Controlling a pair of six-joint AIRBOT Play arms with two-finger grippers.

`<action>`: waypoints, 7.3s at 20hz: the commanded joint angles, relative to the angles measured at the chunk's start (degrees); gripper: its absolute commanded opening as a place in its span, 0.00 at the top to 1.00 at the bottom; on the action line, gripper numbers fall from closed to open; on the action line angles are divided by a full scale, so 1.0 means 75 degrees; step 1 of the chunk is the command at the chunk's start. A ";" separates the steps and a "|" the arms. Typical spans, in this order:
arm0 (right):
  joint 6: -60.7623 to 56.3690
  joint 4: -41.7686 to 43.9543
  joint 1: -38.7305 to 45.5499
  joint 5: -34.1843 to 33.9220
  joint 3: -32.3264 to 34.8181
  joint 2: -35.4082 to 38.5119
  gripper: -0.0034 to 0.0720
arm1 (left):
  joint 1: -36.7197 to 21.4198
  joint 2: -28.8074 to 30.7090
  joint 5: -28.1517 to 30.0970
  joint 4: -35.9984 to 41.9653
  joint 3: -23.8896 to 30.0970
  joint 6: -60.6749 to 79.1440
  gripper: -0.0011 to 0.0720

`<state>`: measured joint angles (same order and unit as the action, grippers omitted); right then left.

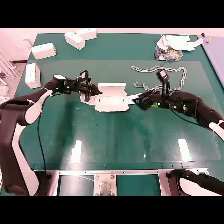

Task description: Fold the box and place the chain.

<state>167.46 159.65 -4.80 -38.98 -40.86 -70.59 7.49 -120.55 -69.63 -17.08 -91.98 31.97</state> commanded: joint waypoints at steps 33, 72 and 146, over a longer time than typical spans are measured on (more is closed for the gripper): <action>0.0571 -0.4214 -0.2261 0.3150 -0.0796 -0.1300 0.13 | 0.0003 -0.0006 0.0000 -0.0012 0.0003 -0.0055 0.96; 0.0076 -0.4756 -0.1856 -0.0291 -0.2221 -0.1859 0.16 | 0.0003 -0.0006 0.0003 -0.0012 0.0003 -0.0058 0.96; 0.0571 -0.4765 -0.1099 -0.1612 -0.5257 -0.3765 0.10 | 0.0003 -0.0006 -0.0201 -0.0143 0.0003 -0.0425 0.96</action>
<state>167.70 123.46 -13.37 -48.31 -78.50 -97.65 7.49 -120.55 -71.11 -18.13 -91.96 28.77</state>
